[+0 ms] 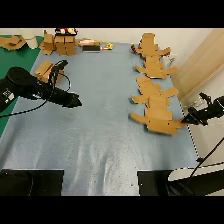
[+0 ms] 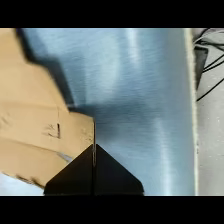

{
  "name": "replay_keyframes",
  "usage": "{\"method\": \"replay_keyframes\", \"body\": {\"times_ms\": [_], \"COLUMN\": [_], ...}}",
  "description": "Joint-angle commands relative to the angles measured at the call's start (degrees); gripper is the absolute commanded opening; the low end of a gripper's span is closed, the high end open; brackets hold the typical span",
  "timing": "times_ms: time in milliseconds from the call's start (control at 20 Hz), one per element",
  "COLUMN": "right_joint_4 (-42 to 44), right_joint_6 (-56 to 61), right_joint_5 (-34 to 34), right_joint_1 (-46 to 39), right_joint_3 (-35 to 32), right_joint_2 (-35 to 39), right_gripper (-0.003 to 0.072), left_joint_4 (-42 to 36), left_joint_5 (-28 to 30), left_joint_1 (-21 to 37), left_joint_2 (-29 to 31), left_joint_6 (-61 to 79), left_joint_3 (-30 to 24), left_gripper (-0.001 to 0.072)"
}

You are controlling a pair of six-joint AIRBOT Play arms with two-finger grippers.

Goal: Fold the box.

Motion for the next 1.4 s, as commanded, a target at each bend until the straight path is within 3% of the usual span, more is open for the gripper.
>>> {"method": "replay_keyframes", "body": {"times_ms": [0, 100, 250, 550, 800, 950, 1000, 1050, 1350], "right_joint_4": [5.01, 8.98, 9.05, 9.16, 10.82, 12.96, 12.83, 12.41, 12.98], "right_joint_6": [0.96, 5.92, 10.8, 19.93, 24.15, 24.92, 25.07, 25.22, 25.11], "right_joint_5": [-9.44, -15.63, -13.68, -0.46, 19.76, 25.29, 25.64, 26.03, 26.47], "right_joint_1": [2.6, 4.9, 9.73, 21.55, 34.27, 42.53, 44.24, 45.07, 45.35], "right_joint_3": [-0.04, -0.07, -1.92, -18.78, -33.09, -39.26, -40.22, -40.54, -40.39], "right_joint_2": [0.07, 1.18, 7.34, 21.29, 30.67, 33.68, 33.57, 33.35, 31.95], "right_gripper": [0.0004, 0.0003, 0.0003, 0.0003, 0.0002, 0.0005, 0.0067, 0.0223, 0.023], "left_joint_4": [-0.02, -0.02, -0.02, 0.0, 0.0, -0.02, -0.02, -0.04, -0.04], "left_joint_5": [-1.49, -0.81, -2.08, -5.44, -5.42, -5.4, -5.42, -5.4, -5.16], "left_joint_1": [0.04, 0.04, 0.04, 0.04, 0.04, 0.04, 0.04, 0.04, 0.04], "left_joint_2": [0.02, 0.02, 0.02, 0.02, -0.15, -1.14, -1.57, -1.95, -2.23], "left_joint_6": [0.22, 0.28, 0.35, 0.92, 1.29, 1.29, 1.29, 1.29, 1.29], "left_joint_3": [0.0, 0.0, 0.0, -0.02, -0.02, -0.07, -0.07, -0.07, -0.07], "left_gripper": [0.0502, 0.052, 0.052, 0.0521, 0.052, 0.052, 0.052, 0.052, 0.052]}}
